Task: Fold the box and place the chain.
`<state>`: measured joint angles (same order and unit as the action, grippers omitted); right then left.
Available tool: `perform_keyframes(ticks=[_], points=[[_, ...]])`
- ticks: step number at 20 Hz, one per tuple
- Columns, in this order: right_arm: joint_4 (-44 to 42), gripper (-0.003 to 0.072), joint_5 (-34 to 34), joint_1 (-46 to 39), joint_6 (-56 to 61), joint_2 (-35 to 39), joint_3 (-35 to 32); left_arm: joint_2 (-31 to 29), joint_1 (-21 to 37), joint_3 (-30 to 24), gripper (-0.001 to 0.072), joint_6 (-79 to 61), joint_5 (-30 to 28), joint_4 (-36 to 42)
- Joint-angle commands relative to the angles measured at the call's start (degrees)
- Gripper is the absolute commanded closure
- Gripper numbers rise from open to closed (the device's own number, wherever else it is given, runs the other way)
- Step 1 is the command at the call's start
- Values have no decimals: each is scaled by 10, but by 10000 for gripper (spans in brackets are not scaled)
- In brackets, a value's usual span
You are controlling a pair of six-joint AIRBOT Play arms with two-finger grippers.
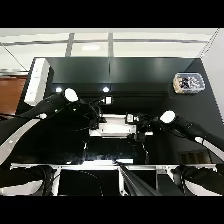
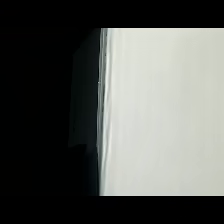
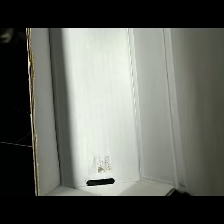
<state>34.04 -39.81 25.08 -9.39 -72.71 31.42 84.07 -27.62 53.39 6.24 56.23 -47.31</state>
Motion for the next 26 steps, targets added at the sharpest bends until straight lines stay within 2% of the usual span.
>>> perform_keyframes(ticks=[1,3,4,5,6,8,9,10,11,12,13,14,15,16,19,20,21,22,25,26], points=[[1,61,5,1,4,-1,0,0,0,0,681,0,-1,0],[7,61,7,7,7,-1,0,0,0,0,681,0,-3,0],[13,86,9,9,9,-1,0,0,0,0,681,0,-4,0],[16,212,11,12,12,-1,0,0,0,0,680,0,-3,0],[16,213,12,11,13,-2,0,0,0,0,681,0,-3,0],[16,453,13,11,15,-2,0,0,0,0,680,0,-2,0],[16,492,13,11,15,-2,0,0,0,0,679,0,-2,0],[16,493,13,11,15,-2,0,0,0,0,671,2,2,0],[16,493,13,11,14,-2,0,0,0,2,588,6,13,-3],[16,493,13,11,15,-2,0,-4,0,4,538,25,19,-7],[16,493,13,11,15,-2,0,-10,0,6,521,44,24,-21],[16,493,13,11,15,-2,0,-23,0,6,398,57,27,-42],[16,493,13,11,15,-2,0,-38,0,6,228,72,27,-66],[16,493,13,11,15,-2,0,-57,0,6,153,107,27,-96],[16,493,13,11,15,-2,0,-126,2,5,156,233,50,-184],[16,493,13,11,15,-2,0,-150,2,5,212,281,68,-209],[16,493,13,11,15,-2,0,-173,2,5,366,330,91,-228],[16,493,13,11,15,-2,0,-189,2,5,661,375,122,-237],[16,493,13,11,15,-2,0,-205,0,-1,682,455,225,-232],[16,493,13,11,15,-2,0,-205,-3,-12,682,508,227,-207]])
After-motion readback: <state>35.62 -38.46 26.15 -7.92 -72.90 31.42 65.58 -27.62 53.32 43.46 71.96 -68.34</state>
